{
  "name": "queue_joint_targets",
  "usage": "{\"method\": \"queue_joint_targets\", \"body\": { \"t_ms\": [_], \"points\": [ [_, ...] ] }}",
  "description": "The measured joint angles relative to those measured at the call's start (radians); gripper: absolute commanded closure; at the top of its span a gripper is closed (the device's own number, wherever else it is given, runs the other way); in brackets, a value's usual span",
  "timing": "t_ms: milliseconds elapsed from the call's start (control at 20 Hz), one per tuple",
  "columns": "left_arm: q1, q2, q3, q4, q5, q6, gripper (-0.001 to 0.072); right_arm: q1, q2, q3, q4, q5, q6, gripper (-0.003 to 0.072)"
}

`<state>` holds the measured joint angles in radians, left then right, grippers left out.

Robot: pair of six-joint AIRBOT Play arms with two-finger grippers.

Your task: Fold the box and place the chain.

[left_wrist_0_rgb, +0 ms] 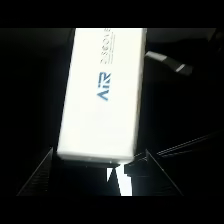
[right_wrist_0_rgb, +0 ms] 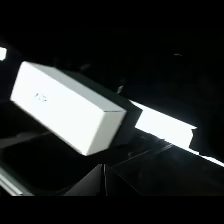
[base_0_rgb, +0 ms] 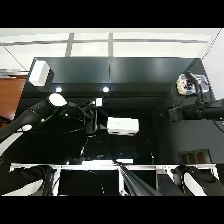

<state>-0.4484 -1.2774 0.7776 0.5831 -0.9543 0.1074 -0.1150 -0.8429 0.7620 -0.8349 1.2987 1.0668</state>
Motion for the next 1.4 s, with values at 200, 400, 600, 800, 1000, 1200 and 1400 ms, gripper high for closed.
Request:
{"method": "queue_joint_targets", "body": {
  "t_ms": [200, 400, 600, 800, 1000, 1200, 1400],
  "points": [
    [-0.113, -0.010, 0.064, 0.000, 0.055, -0.035, 0.0003, -0.061, 0.037, 0.004, -0.061, -0.015, 0.019, 0.0669],
    [-0.197, -0.115, 0.177, 0.001, 0.103, -0.139, 0.0002, -0.078, 0.048, 0.005, -0.080, -0.024, 0.026, 0.0669],
    [-0.223, -0.192, 0.238, 0.008, 0.106, -0.206, 0.0003, -0.083, 0.050, 0.005, -0.093, -0.016, 0.027, 0.0668],
    [-0.230, -0.217, 0.256, 0.009, 0.098, -0.236, 0.0002, -0.084, 0.051, 0.005, -0.100, -0.023, 0.030, 0.0668],
    [-0.232, -0.230, 0.261, 0.031, 0.091, -0.246, 0.0002, -0.084, 0.051, 0.005, -0.103, -0.034, 0.030, 0.0669],
    [-0.235, -0.235, 0.262, 0.050, 0.085, -0.250, 0.0002, -0.084, 0.051, 0.005, -0.103, -0.042, 0.029, 0.0668],
    [-0.240, -0.237, 0.262, 0.065, 0.079, -0.255, 0.0002, -0.084, 0.051, 0.005, -0.104, -0.045, 0.029, 0.0668]
  ]
}}
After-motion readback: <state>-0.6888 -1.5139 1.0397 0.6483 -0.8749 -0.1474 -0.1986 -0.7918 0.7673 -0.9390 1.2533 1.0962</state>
